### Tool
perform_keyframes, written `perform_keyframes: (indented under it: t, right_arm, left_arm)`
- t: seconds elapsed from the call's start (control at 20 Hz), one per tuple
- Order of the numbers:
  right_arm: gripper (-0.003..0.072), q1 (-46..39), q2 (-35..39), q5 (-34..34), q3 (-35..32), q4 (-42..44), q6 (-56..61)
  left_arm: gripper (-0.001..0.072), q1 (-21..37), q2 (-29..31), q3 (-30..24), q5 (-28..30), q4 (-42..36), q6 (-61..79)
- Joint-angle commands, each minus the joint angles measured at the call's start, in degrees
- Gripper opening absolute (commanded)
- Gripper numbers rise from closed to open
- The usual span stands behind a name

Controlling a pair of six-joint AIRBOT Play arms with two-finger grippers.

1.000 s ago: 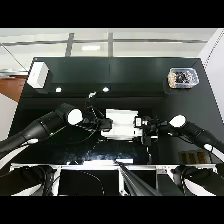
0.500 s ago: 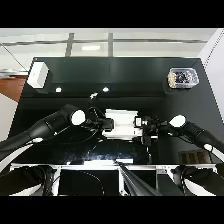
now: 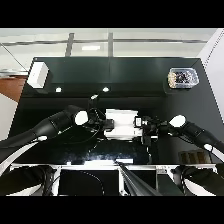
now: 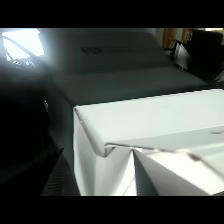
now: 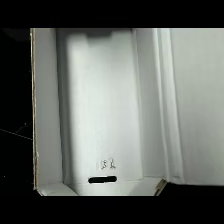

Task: Fold the box and place the chain.

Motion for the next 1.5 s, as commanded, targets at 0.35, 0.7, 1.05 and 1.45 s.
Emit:
perform_keyframes:
  t: [0.35,0.7,1.05,1.45]
  right_arm:
    - [0.0479,0.07,-0.04,-0.13,0.0,0.0,0.0]
    - [0.0479,0.09,-0.04,-2.27,0.0,0.0,-0.02]
    - [0.0479,0.09,-0.04,-2.25,0.0,0.02,-0.02]
    - [0.0479,0.09,-0.04,-2.23,0.0,0.02,0.0]
  left_arm:
    - [0.0229,-6.56,-4.74,8.7,-8.09,16.76,-12.41]
    - [0.0238,-6.36,-5.14,8.94,-8.79,16.76,-15.17]
    - [0.0237,-6.21,-6.25,8.94,-8.5,17.18,-15.19]
    - [0.0236,-6.05,-10.1,13.07,-11.43,18.34,-15.13]
